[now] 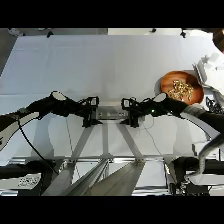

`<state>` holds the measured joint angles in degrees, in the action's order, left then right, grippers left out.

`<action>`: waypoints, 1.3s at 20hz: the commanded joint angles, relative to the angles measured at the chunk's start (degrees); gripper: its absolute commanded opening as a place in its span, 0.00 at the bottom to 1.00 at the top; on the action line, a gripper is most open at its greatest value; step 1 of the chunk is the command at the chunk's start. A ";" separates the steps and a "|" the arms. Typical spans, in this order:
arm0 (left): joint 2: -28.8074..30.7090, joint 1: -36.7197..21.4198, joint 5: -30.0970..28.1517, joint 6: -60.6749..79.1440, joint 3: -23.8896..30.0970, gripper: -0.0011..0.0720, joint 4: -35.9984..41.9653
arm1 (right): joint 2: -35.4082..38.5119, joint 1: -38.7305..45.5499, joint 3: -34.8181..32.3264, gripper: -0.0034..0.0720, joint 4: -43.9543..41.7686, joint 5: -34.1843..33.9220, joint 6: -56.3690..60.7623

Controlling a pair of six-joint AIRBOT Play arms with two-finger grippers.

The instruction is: Fold the box and place the chain.

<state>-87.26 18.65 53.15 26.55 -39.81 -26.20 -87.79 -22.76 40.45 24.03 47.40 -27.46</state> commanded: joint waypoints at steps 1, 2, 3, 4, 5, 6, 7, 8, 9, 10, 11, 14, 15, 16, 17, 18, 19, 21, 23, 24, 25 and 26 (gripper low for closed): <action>-0.04 0.02 -0.02 0.00 -0.04 0.31 0.00 | 0.00 -0.02 0.07 0.86 -0.07 -0.04 0.04; -0.04 0.00 -0.02 0.00 -0.04 0.31 0.00 | 0.07 -0.02 0.07 0.99 0.00 -0.11 0.02; -0.04 0.02 -0.02 0.00 -0.04 0.31 0.00 | 0.24 -0.02 0.07 0.99 -0.07 -0.11 0.04; -0.04 0.02 -0.02 0.00 -0.04 0.31 0.00 | 0.63 0.00 0.07 0.99 -0.02 -0.07 0.07; -0.04 0.02 -0.02 0.00 -0.04 0.31 0.00 | 1.20 0.00 0.07 0.99 0.33 -0.07 0.07; -0.04 0.02 -0.02 0.00 -0.04 0.31 0.00 | 2.10 0.00 0.07 0.99 1.77 -0.13 0.09; -0.04 0.02 -0.02 0.00 -0.04 0.31 0.00 | 3.10 0.04 0.07 0.99 4.11 -0.24 0.33; -0.02 0.02 0.00 0.00 -0.04 0.31 0.00 | 4.48 0.04 0.07 0.99 7.67 -0.46 1.20; -0.04 0.00 0.02 0.00 -0.04 0.31 0.00 | 5.86 0.04 0.07 0.98 10.97 -0.44 2.97; -0.04 0.02 0.00 0.00 -0.04 0.31 0.00 | 7.39 0.04 0.07 0.98 14.56 -0.46 5.55; -0.04 0.02 0.00 0.00 -0.04 0.31 0.00 | 8.87 0.04 0.07 0.98 17.81 -0.44 8.11; -0.04 0.02 0.00 -0.02 -0.04 0.31 0.00 | 13.29 0.04 0.07 0.97 25.22 -0.39 16.37; -0.04 0.00 0.00 -0.02 -0.04 0.31 0.00 | 14.75 0.04 0.07 0.97 27.71 -0.13 18.93; -0.04 0.00 0.00 0.00 -0.04 0.31 0.00 | 16.20 0.04 0.07 0.97 29.66 0.07 21.22; -0.04 0.02 0.00 0.00 -0.04 0.31 0.00 | 17.57 0.04 0.07 0.96 31.56 0.11 23.58; -0.04 0.02 0.00 -0.02 -0.04 0.31 0.00 | 19.17 0.02 0.07 0.92 33.24 0.11 26.21; -0.04 0.00 0.00 0.00 -0.04 0.31 0.00 | 20.72 0.02 0.07 0.86 34.21 0.11 28.55; -0.04 0.02 0.02 0.00 -0.04 0.31 0.00 | 23.10 0.02 0.09 0.55 34.12 0.31 30.75; -0.04 0.02 0.00 0.00 -0.04 0.31 0.00 | 24.65 0.02 0.09 0.20 31.61 1.64 30.69; -0.04 0.02 0.02 0.00 -0.04 0.31 0.00 | 24.96 0.02 0.09 0.06 28.63 2.23 30.73; -0.02 0.02 0.02 -0.02 -0.04 0.31 0.00 | 25.05 0.02 0.09 0.06 24.57 3.21 30.71; -0.04 0.00 0.02 0.00 -0.04 0.31 0.00 | 25.03 -0.02 0.09 0.06 20.52 4.07 30.71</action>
